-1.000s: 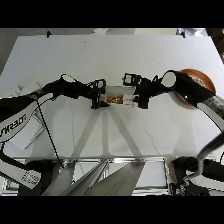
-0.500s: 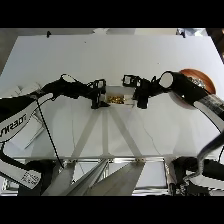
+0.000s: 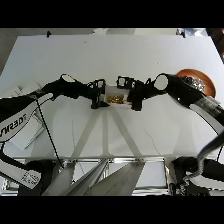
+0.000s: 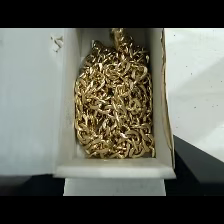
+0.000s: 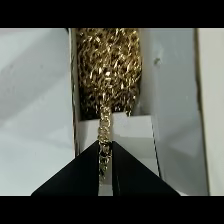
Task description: Fold the box and place the chain.
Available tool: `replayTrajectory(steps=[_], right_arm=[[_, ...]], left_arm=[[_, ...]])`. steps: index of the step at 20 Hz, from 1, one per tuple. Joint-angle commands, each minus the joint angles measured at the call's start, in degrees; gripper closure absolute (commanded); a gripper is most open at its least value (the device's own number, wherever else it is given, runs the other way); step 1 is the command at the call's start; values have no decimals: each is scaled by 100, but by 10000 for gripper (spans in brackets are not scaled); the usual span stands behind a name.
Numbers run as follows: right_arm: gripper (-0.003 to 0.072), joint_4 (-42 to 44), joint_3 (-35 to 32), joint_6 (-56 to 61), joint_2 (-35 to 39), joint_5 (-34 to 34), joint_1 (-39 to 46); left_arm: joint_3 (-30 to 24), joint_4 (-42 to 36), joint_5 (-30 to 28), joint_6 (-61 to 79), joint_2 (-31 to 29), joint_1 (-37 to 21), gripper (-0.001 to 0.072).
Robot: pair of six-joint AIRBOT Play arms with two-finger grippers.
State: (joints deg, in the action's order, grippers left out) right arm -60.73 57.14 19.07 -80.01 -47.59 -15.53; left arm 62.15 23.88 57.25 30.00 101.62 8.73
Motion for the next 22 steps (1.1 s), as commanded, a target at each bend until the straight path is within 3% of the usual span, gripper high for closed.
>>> replayTrajectory(steps=[1, 4, 9, 12, 22], right_arm=[[668, 494, 4, -9, -2, 623, -160], [668, 549, 4, -7, -2, 999, -269], [639, 455, 4, 162, -2, 616, -291], [328, 208, 4, 284, -2, 337, -291], [330, 79, 4, 518, 415, -164, -131]], left_arm=[[7, 0, -2, 13, -4, 4, 197], [7, 0, 0, 13, -4, 4, 197], [7, 0, 0, 13, -4, 4, 197], [7, 0, -2, 13, -4, 4, 197], [7, 0, 0, 13, -4, 4, 197]])
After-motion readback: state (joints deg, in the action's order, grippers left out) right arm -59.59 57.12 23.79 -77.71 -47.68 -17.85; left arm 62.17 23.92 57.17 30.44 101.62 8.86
